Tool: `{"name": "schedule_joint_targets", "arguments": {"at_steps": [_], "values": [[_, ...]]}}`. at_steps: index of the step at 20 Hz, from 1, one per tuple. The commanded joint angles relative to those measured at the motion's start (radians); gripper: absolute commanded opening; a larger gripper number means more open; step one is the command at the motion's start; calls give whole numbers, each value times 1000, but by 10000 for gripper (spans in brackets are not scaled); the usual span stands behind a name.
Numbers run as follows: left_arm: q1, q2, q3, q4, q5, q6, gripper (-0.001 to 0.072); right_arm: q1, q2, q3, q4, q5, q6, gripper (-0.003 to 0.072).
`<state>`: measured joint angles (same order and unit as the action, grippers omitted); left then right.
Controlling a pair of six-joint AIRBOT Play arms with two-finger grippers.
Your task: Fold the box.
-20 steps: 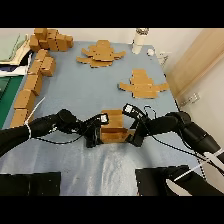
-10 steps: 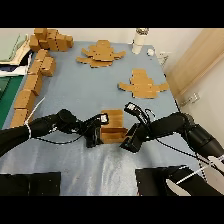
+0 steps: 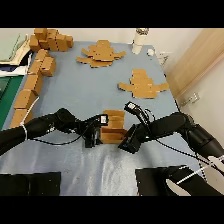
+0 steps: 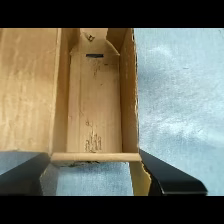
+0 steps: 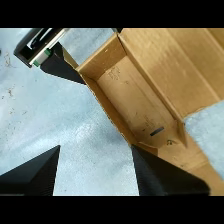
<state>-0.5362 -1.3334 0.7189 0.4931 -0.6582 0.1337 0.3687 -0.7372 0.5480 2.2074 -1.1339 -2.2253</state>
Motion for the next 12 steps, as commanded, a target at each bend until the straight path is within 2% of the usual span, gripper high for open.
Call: {"name": "schedule_joint_targets", "arguments": {"at_steps": [1,12], "values": [[0,11,-4,16,-33,0,593,1,1,1,4,0,0,707],[0,0,-34,16,-30,0,593,1,1,1,0,0,0,706]]}}
